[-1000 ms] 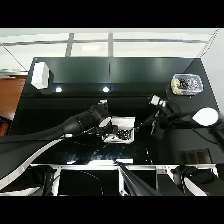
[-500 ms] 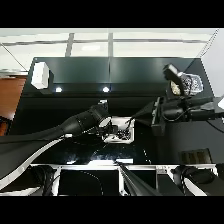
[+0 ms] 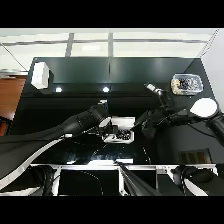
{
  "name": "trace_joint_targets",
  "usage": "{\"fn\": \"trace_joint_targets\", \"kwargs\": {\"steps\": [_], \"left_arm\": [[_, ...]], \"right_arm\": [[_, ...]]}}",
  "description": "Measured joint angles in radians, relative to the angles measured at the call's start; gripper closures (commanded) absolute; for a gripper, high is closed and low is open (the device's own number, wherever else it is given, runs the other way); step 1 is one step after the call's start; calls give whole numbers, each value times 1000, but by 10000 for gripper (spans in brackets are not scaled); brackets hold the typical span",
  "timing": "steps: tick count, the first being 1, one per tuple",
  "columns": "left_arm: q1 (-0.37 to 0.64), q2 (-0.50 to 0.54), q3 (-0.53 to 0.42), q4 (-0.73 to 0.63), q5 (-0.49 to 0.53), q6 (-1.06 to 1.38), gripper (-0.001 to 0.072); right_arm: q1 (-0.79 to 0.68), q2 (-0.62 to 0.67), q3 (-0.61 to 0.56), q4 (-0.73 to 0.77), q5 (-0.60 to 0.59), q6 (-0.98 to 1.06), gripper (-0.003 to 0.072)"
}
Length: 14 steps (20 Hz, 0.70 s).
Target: Fold the box and place the chain.
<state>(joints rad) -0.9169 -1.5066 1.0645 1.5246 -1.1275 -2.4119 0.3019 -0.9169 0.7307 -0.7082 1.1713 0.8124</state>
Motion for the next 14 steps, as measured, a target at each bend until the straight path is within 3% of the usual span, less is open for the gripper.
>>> {"fn": "trace_joint_targets", "kwargs": {"steps": [1,2,4,9,14], "left_arm": [[2,0,0,0,-1,0,680],[5,0,0,-2,-3,1,602],[11,0,2,2,-16,3,293],[21,23,41,-4,-90,34,274],[40,118,75,-16,-195,276,276]], "right_arm": [[-40,2,1,-21,24,3,244],[-92,4,2,-39,51,8,245],[-193,6,3,-59,106,15,244],[-344,8,3,-70,167,20,244],[-379,8,3,-68,175,23,245]]}}
